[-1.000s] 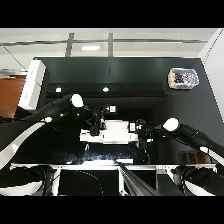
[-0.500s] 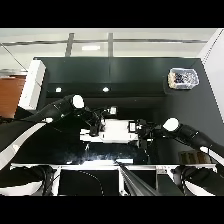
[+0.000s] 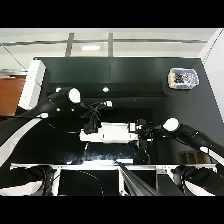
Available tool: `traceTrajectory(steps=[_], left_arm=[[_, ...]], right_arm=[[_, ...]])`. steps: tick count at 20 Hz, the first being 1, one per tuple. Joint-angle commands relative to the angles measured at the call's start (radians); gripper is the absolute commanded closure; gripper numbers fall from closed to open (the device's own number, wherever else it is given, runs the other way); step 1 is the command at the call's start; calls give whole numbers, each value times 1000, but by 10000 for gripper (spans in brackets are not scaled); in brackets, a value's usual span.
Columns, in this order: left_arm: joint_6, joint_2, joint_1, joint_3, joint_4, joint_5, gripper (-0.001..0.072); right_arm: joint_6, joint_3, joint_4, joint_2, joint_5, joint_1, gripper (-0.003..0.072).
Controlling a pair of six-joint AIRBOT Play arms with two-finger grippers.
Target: Fold the box and place the chain.
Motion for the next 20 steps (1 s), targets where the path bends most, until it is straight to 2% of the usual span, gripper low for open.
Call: traceTrajectory(steps=[1,2,4,6,9,11,13,17,20], left_arm=[[-146,80,48,16,49,-99,362],[-179,120,70,15,49,-97,396],[-232,201,120,-2,35,-94,686],[-238,295,189,-80,-124,-50,687],[-224,417,259,-282,-416,101,685],[-225,434,265,-399,-540,109,682],[-223,404,249,-486,-676,114,681],[-61,311,166,-518,-884,161,683],[136,273,108,-517,-1133,306,684]], right_arm=[[1,0,1,0,0,1,151],[1,0,1,0,0,1,152],[1,0,1,0,-1,1,151],[5,0,3,0,-6,1,151],[9,0,4,0,-11,1,151],[9,0,3,0,-11,1,152],[9,0,3,0,-11,1,151],[9,0,3,0,-11,1,151],[9,0,4,0,-11,1,151]])
